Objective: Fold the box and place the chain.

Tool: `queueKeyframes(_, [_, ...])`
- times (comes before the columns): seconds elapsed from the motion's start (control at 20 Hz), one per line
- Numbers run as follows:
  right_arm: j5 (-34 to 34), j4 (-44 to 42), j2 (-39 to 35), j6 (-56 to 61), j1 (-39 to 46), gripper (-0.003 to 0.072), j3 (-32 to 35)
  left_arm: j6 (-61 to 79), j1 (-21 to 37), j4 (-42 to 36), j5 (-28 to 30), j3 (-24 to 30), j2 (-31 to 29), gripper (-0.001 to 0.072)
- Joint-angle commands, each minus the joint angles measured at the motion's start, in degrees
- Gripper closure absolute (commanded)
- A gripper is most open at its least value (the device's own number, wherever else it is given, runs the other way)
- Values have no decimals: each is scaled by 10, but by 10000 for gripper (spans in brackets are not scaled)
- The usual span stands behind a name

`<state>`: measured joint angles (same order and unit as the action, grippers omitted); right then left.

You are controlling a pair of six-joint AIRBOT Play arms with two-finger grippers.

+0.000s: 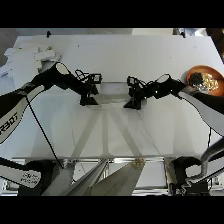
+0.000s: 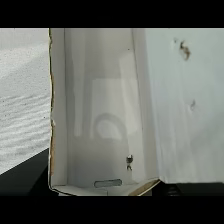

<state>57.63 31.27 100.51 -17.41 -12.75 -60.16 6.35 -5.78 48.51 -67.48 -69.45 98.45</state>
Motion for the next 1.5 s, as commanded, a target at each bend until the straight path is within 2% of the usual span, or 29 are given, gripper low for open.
queueKeyframes(0.0, [0, 0, 0, 0, 0, 311, 0, 0, 0, 22, -17, 0, 0, 176])
queueKeyframes(0.4, [0, 0, 0, 0, 0, 311, 0, 1, 0, 11, -38, 0, 0, 194])
queueKeyframes(0.55, [0, 0, 0, 0, 0, 311, 0, 12, 0, -2, -15, 0, 0, 268])
queueKeyframes(0.7, [0, 0, 0, 0, 0, 311, 0, 44, -1, -6, -13, 0, 0, 278])
queueKeyframes(0.75, [0, 0, 0, 0, 0, 311, 0, 44, -3, -12, -13, 0, 0, 321])
queueKeyframes(1.0, [0, 0, 0, 0, 0, 311, 0, 74, -19, -19, -13, 0, 1, 321])
queueKeyframes(1.25, [0, 0, 0, 0, 0, 311, 0, 75, -23, -26, -1, 0, 1, 434])
queueKeyframes(1.45, [0, 0, 0, 0, 0, 311, 0, 76, -23, -26, 1, 0, 1, 463])
